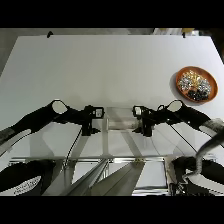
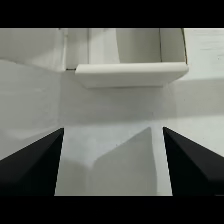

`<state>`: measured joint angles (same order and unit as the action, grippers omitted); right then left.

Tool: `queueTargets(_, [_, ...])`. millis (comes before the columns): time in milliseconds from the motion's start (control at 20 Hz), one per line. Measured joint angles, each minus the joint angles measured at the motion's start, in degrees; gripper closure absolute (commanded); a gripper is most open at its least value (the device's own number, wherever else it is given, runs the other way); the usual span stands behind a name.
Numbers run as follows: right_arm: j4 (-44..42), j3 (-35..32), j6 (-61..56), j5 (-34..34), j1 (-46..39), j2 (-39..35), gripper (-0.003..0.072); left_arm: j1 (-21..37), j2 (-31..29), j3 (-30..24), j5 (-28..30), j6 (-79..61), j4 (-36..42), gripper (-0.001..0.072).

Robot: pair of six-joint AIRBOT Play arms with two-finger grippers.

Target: Fold the box and place the chain.

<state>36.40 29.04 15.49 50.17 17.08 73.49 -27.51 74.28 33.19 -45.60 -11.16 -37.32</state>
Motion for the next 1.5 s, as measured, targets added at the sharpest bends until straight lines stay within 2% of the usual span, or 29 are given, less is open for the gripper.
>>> queueTargets(200, [0.00,0.00,0.02,0.00,0.00,0.00,0.0278,0.15,2.75,-0.09,0.63,-5.49,5.22,-0.0001])
queueTargets(550, [0.00,0.00,0.02,0.00,0.00,0.00,0.0278,-2.91,3.74,-0.13,1.55,-10.64,10.36,-0.0005])
queueTargets(1400, [0.00,0.00,0.00,0.00,0.00,0.00,0.0278,-5.07,6.12,-0.13,3.78,-15.87,17.46,0.0010])
queueTargets(1450, [0.00,0.00,0.00,0.00,0.00,0.00,0.0278,-5.07,6.16,-0.13,3.78,-15.89,17.75,0.0065])
queueTargets(1500, [-0.02,0.00,-0.04,0.00,0.00,0.00,0.0278,-5.07,6.23,-0.13,3.74,-15.87,17.99,0.0221])
